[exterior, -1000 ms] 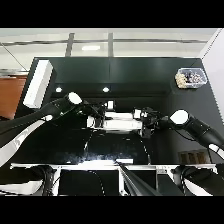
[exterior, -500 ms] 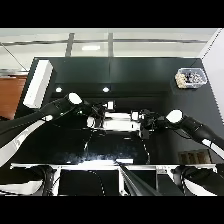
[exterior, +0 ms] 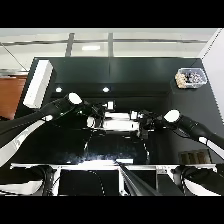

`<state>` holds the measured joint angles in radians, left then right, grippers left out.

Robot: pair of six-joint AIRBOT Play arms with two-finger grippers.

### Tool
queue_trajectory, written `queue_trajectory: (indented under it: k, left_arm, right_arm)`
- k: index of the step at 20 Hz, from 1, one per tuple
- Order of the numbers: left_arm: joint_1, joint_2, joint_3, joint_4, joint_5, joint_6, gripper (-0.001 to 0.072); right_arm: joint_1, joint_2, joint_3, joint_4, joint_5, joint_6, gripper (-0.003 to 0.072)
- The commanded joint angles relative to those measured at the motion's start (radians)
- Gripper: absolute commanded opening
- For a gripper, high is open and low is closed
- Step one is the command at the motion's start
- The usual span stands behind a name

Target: Fold the box and place the chain.

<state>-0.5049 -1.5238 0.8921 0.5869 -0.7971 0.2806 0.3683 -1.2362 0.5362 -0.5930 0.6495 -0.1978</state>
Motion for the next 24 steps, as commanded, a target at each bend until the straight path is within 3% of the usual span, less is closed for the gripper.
queue_trajectory:
  k: [1,3,6,8,9,10,11,12,13,18,19,21,23,24]
  left_arm:
    - [0.000,0.001,0.000,0.000,0.002,0.000,0.0029]
    - [0.000,0.001,0.000,0.000,0.002,0.000,0.0029]
    - [0.000,0.001,0.000,0.000,0.002,0.000,0.0029]
    - [0.002,0.008,0.002,0.005,0.003,-0.028,0.0035]
    - [0.008,0.023,0.004,0.020,0.006,-0.061,0.0126]
    - [0.018,0.045,0.004,0.030,0.000,-0.095,0.0373]
    - [0.030,0.070,0.004,0.043,-0.005,-0.142,0.0557]
    - [0.046,0.100,0.004,0.069,-0.024,-0.194,0.0613]
    - [0.067,0.136,0.004,0.116,-0.053,-0.230,0.0623]
    - [0.172,0.314,0.004,0.304,-0.286,-0.485,0.0614]
    - [0.182,0.330,0.004,0.306,-0.344,-0.532,0.0516]
    - [0.182,0.338,0.003,0.304,-0.466,-0.584,0.0031]
    - [0.152,0.336,-0.021,0.240,-0.541,-0.594,0.0027]
    - [0.128,0.336,-0.045,0.185,-0.525,-0.598,0.0027]
  right_arm:
    - [0.000,-0.003,0.000,-0.001,-0.007,-0.002,0.0668]
    - [0.000,-0.003,0.000,-0.002,-0.007,-0.002,0.0667]
    - [0.000,-0.003,0.000,-0.002,-0.006,-0.002,0.0479]
    - [0.000,-0.003,0.000,-0.002,-0.006,-0.002,0.0446]
    - [0.000,-0.003,0.000,-0.002,0.002,-0.002,0.0438]
    - [0.000,-0.003,0.000,-0.002,0.013,-0.002,0.0438]
    - [0.000,-0.003,0.000,-0.002,0.023,-0.002,0.0438]
    - [0.000,-0.003,0.000,-0.002,0.024,-0.002,0.0438]
    - [0.000,-0.002,0.000,-0.002,0.024,-0.002,0.0438]
    - [0.000,-0.001,0.000,-0.010,0.064,-0.010,0.0438]
    - [0.000,0.000,0.000,-0.010,0.069,-0.010,0.0438]
    - [0.000,0.000,0.000,-0.010,0.069,-0.010,0.0438]
    - [0.000,0.000,0.000,-0.010,0.069,-0.010,0.0438]
    - [0.000,0.000,0.000,-0.010,0.068,-0.010,0.0438]
